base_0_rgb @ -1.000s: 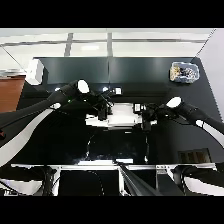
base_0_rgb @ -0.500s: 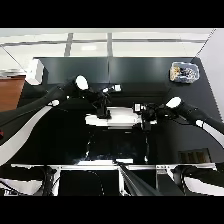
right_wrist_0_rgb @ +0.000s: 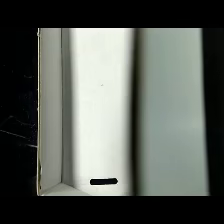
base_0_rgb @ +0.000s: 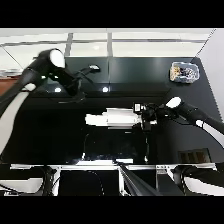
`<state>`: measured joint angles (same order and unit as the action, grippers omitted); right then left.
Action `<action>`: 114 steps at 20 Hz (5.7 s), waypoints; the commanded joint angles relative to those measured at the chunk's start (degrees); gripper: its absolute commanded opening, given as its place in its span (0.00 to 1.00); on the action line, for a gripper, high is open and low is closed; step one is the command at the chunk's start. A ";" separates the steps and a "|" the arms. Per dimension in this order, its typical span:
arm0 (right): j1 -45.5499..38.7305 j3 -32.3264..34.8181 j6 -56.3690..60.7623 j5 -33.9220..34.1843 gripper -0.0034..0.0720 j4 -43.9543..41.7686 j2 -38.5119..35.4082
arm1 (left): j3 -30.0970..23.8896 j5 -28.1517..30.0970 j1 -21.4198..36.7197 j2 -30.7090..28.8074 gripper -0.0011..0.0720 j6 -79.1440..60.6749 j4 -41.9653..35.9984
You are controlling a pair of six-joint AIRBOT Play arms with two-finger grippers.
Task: Fold the box and place the chain.
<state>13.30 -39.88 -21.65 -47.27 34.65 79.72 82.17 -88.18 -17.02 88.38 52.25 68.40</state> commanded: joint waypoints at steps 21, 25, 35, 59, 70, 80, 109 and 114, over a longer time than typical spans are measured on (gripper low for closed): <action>0.02 0.00 0.04 -0.28 0.13 -0.13 0.00 | -29.07 51.67 -13.20 -10.99 0.05 -3.63 -30.25; 0.02 0.00 0.04 -0.28 0.13 -0.13 0.00 | -21.55 43.67 -11.13 -3.10 0.05 6.01 -15.58; 0.02 0.00 0.04 -0.26 0.13 -0.13 0.00 | -18.62 43.01 -10.75 1.05 0.05 5.88 -12.39; 0.02 0.00 0.04 -0.26 0.13 -0.11 0.00 | -35.04 45.44 -6.86 -9.90 0.96 -57.07 -21.59; 0.02 0.02 0.04 -0.26 0.13 -0.11 0.00 | -34.23 38.16 -5.86 -7.56 0.35 -62.75 -31.63; 0.02 0.00 0.04 -0.26 0.13 -0.11 0.00 | -34.23 37.31 -5.95 -6.80 0.35 -62.75 -35.85; 0.02 0.00 0.04 -0.24 0.13 -0.11 0.00 | -33.16 41.44 -3.78 -17.31 0.05 -29.29 -16.70; 0.02 0.00 0.07 -0.24 0.13 -0.13 0.00 | -33.66 25.35 10.54 -22.36 0.05 4.68 -7.23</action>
<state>13.30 -39.88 -21.61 -47.48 34.54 79.72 48.80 -54.24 -13.52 68.45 33.74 54.30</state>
